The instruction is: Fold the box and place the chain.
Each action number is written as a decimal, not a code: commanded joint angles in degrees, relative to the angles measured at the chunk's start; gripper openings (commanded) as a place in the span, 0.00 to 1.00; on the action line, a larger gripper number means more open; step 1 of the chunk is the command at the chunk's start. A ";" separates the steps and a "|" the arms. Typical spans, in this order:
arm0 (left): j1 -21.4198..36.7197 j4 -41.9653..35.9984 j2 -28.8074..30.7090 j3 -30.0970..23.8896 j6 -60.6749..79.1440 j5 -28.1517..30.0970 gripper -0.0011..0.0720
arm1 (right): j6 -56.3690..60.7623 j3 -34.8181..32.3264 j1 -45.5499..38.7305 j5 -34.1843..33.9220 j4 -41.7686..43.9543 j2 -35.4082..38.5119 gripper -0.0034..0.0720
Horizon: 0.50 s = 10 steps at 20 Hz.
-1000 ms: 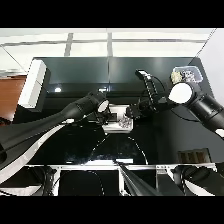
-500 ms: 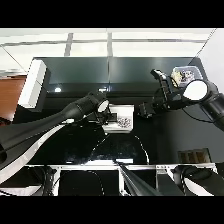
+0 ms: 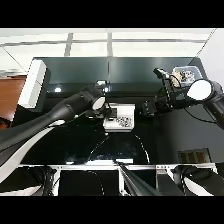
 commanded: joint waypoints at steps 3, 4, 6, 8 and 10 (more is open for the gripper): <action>5.31 7.98 15.96 -11.76 5.88 -0.63 0.80 | -0.04 -0.02 -1.22 -0.13 -1.03 0.04 0.41; 8.81 5.77 19.69 -16.55 7.58 1.97 0.80 | -0.02 -0.02 -1.25 -0.13 -2.08 0.04 0.41; 17.20 -5.14 26.34 -25.94 15.72 10.49 0.80 | -0.04 -0.02 -1.25 -0.17 -3.17 0.04 0.41; 25.49 -29.97 29.33 -33.62 44.52 16.00 0.80 | -0.04 -0.02 -1.25 -0.57 -3.13 0.04 0.41; 30.25 -51.43 28.06 -37.33 78.82 9.73 0.80 | -0.04 -0.02 -1.25 -1.44 -3.15 0.04 0.41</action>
